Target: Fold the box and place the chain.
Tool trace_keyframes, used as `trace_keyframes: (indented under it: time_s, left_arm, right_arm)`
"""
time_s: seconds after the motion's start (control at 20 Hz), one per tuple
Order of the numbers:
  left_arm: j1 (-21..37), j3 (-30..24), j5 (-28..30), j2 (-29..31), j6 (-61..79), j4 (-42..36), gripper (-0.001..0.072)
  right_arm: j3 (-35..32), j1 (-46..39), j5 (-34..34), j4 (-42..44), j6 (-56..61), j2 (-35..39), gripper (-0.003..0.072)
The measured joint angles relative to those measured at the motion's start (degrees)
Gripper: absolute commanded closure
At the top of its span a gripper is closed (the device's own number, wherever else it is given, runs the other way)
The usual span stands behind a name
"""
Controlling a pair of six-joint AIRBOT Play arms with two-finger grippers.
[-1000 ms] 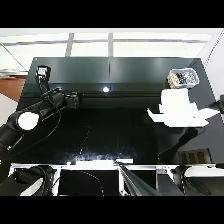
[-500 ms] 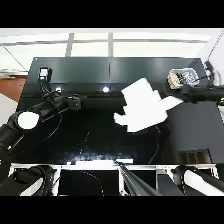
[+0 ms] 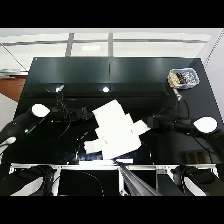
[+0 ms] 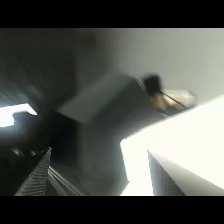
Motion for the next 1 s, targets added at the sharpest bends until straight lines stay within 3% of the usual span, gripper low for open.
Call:
trace_keyframes:
  time_s: [0.15,0.45,1.0]
  left_arm:
    - [3.34,0.00,-8.15,-5.77,9.31,-10.10,0.0003]
    - [4.96,-0.04,-19.47,-9.25,19.67,-13.55,0.0003]
    - [-0.35,-0.17,-20.57,-13.84,31.56,-20.35,0.0010]
  right_arm:
    - [-1.44,3.56,-2.82,0.81,0.22,0.81,0.0653]
    - [-2.19,5.38,-5.64,1.27,0.70,1.20,0.0653]
    - [-2.29,5.66,-6.91,2.23,1.22,1.27,0.0653]
